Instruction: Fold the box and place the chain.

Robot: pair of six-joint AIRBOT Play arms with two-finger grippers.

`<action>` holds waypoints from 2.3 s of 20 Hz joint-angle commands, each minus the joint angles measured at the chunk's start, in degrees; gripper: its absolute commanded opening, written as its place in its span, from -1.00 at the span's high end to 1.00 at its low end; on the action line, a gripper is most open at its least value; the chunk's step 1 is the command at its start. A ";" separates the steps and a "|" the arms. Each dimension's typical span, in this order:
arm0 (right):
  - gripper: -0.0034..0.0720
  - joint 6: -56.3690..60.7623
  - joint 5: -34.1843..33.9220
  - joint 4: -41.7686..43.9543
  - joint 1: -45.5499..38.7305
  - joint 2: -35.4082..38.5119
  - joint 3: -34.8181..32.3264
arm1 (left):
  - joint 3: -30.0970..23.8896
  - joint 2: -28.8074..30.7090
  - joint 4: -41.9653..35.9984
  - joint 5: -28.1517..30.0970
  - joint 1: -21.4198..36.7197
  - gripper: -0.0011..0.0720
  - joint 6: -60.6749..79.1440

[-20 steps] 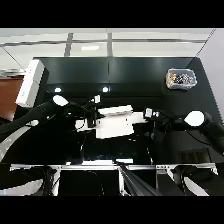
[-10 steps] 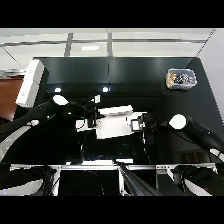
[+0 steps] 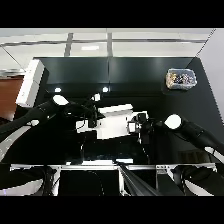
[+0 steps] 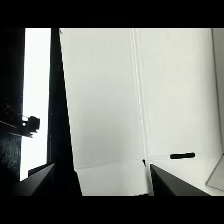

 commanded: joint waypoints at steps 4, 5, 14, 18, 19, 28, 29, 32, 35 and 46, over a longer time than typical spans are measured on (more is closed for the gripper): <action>-0.90 0.39 2.78 0.28 -3.30 4.11 0.20 | 0.48 -0.55 -3.43 -3.61 2.40 0.91 -5.75; -0.90 0.39 4.87 -0.39 -3.48 4.04 0.17 | 0.48 -1.18 -3.39 -3.82 2.45 0.91 -5.66; -0.90 1.05 6.56 -1.86 -3.48 3.32 0.11 | 6.03 -7.32 -2.64 -9.90 1.99 0.91 -7.06; -0.90 1.03 6.19 -1.44 -3.45 0.92 0.11 | 6.82 -8.04 -1.86 -10.64 1.99 0.91 -8.17; -0.90 1.03 5.90 -1.46 -3.45 0.37 0.11 | 6.82 -8.04 -1.70 -10.64 1.97 0.91 -8.17; -0.90 0.37 2.56 -2.97 -3.48 -0.72 0.11 | 6.91 -7.02 -0.17 -7.93 1.86 0.92 -4.42; -0.90 0.11 2.38 -4.81 -3.48 -0.72 0.11 | 6.91 -6.86 -0.20 -7.04 1.86 0.92 -3.65; -0.90 0.11 1.66 -8.37 -3.48 -0.72 0.11 | 6.91 -6.86 -0.17 -6.82 1.79 0.92 -3.67; -0.90 -0.13 0.04 -8.35 -3.48 -0.79 0.11 | 7.02 -6.86 0.66 -6.78 1.22 0.92 -3.69; -0.90 -7.13 -5.66 3.80 -3.48 -3.72 0.13 | 7.08 -6.86 0.87 -6.82 1.14 0.92 -3.78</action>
